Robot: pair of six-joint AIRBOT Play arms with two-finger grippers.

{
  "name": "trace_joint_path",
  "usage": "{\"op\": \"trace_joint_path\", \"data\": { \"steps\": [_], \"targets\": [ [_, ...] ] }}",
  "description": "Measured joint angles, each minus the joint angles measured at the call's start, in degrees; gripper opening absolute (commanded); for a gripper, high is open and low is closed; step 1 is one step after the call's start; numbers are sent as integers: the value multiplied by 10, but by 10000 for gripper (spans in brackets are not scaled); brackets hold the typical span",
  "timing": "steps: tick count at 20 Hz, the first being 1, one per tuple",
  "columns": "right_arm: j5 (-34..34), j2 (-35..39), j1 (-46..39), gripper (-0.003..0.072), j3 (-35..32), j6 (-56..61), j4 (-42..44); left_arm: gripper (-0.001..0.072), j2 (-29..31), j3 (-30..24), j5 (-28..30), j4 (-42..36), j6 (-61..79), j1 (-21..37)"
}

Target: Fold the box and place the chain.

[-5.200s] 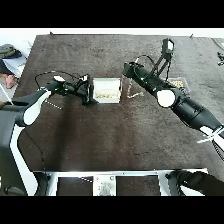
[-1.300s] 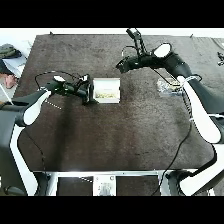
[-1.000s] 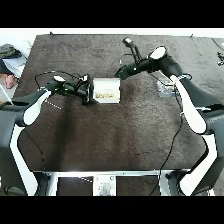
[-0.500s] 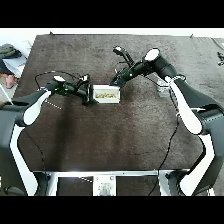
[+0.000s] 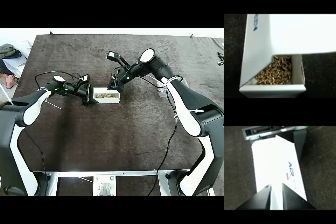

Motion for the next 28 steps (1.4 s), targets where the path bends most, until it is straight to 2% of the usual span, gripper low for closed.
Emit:
{"op": "trace_joint_path", "data": {
  "steps": [3,4,5,21,28],
  "targets": [
    [0,0,9,204,0,-8,-12,406,0,0,0,0,0,0],
    [-1,0,9,270,0,-9,-17,406,0,0,0,0,0,0],
    [-2,0,10,288,0,-9,-21,406,0,0,0,0,0,0],
    [-4,-8,30,288,0,-27,-61,406,0,0,0,0,0,0],
    [-27,-11,40,271,0,-26,-81,406,0,0,0,0,-2,0]
  ]
}}
